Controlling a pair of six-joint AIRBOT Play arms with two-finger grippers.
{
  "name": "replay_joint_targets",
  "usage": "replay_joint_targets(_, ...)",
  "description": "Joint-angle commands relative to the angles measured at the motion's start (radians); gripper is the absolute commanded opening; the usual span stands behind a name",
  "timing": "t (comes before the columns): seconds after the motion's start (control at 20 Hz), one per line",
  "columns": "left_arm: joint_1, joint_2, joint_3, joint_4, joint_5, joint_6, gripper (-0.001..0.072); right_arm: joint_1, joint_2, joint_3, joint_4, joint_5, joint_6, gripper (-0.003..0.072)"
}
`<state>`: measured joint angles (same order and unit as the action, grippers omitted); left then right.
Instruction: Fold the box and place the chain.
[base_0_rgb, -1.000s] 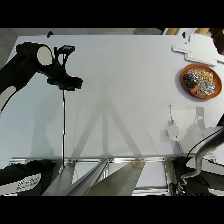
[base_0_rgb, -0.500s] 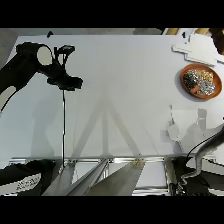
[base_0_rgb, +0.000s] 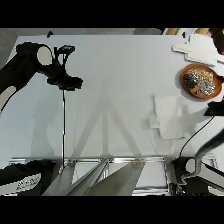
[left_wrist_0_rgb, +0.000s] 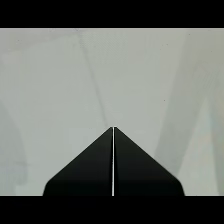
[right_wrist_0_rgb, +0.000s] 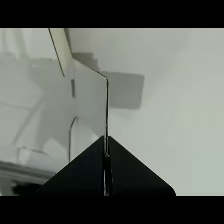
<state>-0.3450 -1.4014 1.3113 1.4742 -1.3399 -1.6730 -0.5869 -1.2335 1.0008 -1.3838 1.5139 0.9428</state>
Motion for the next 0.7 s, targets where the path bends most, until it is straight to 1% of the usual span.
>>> replay_joint_targets(0.0, 0.001, 0.000, 0.000, 0.000, 0.000, 0.000, 0.0009, 0.122, 0.110, -0.109, 0.262, -0.021, 0.003, 0.0013)
replay_joint_targets(0.05, 0.001, 0.000, 0.000, 0.000, 0.000, 0.000, 0.0009, 0.150, 0.158, -0.175, 0.335, -0.057, 0.000, 0.0013)
replay_joint_targets(0.15, 0.001, 0.000, 0.000, 0.000, 0.000, 0.000, 0.0009, 0.227, 0.269, -0.306, 0.428, -0.170, 0.000, 0.0012)
replay_joint_targets(0.3, 0.001, 0.000, 0.000, 0.000, 0.000, 0.000, 0.0009, 0.399, 0.436, -0.440, 0.449, -0.308, 0.052, 0.0012)
replay_joint_targets(0.4, 0.001, 0.000, 0.000, 0.000, 0.000, 0.000, 0.0009, 0.529, 0.533, -0.480, 0.443, -0.392, 0.098, 0.0012)
replay_joint_targets(0.5, 0.001, 0.000, 0.000, 0.000, 0.000, 0.000, 0.0009, 0.645, 0.599, -0.489, 0.407, -0.479, 0.187, 0.0012)
replay_joint_targets(0.65, 0.001, 0.000, 0.000, 0.000, 0.004, 0.000, 0.0009, 0.796, 0.611, -0.499, 0.301, -0.548, 0.328, 0.0013)
